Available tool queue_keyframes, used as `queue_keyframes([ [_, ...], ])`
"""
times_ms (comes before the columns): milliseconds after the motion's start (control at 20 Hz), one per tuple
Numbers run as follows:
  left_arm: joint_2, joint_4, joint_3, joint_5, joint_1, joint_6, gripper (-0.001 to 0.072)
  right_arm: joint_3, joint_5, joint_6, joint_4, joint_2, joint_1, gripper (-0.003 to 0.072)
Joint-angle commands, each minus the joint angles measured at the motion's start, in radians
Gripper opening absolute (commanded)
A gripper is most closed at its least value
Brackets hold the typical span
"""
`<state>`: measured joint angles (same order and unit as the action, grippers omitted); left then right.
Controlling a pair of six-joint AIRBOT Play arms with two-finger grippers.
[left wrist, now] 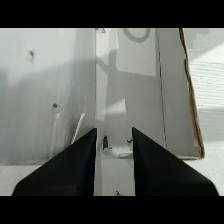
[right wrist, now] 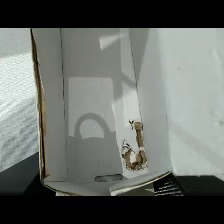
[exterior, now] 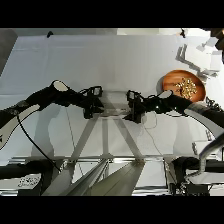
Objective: Fold the box and place the chain.
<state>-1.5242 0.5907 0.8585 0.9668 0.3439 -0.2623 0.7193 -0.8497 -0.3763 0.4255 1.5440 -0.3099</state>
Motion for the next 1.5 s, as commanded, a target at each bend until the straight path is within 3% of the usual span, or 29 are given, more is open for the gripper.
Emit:
queue_keyframes([
  [0,-0.002,-0.016,-0.001,0.002,0.001,0.001,0.0273,0.001,0.000,0.001,-0.001,0.000,0.000,0.0525],
  [200,-0.002,-0.110,-0.001,0.002,0.001,0.000,0.0279,0.001,0.000,0.001,-0.001,0.000,0.000,0.0525],
  [550,-0.002,-0.114,-0.001,0.002,0.001,0.001,0.0287,0.001,0.000,0.001,-0.001,0.000,0.000,0.0525],
  [600,-0.002,-0.113,-0.001,0.002,0.001,0.001,0.0325,0.000,0.000,0.001,-0.001,0.000,0.000,0.0525],
  [700,-0.002,-0.111,-0.001,0.002,0.001,0.009,0.0521,0.001,0.000,0.001,-0.001,0.000,0.000,0.0525],
  [850,-0.002,-0.095,-0.001,0.010,0.001,0.100,0.0520,0.001,0.000,0.001,-0.001,0.000,0.000,0.0525],
  [1000,0.001,-0.053,-0.001,0.060,0.001,0.161,0.0434,0.001,0.000,0.001,-0.001,0.000,0.000,0.0525],
  [1100,0.001,-0.012,-0.001,0.106,0.001,0.162,0.0210,0.000,0.000,0.001,-0.001,0.000,0.000,0.0525],
  [1150,0.002,-0.005,-0.001,0.122,0.001,0.162,0.0138,0.001,0.000,0.001,-0.001,0.000,0.000,0.0525],
  [1450,0.104,0.000,-0.001,0.129,-0.001,0.163,0.0133,0.001,0.000,0.001,-0.001,0.000,0.000,0.0525],
])
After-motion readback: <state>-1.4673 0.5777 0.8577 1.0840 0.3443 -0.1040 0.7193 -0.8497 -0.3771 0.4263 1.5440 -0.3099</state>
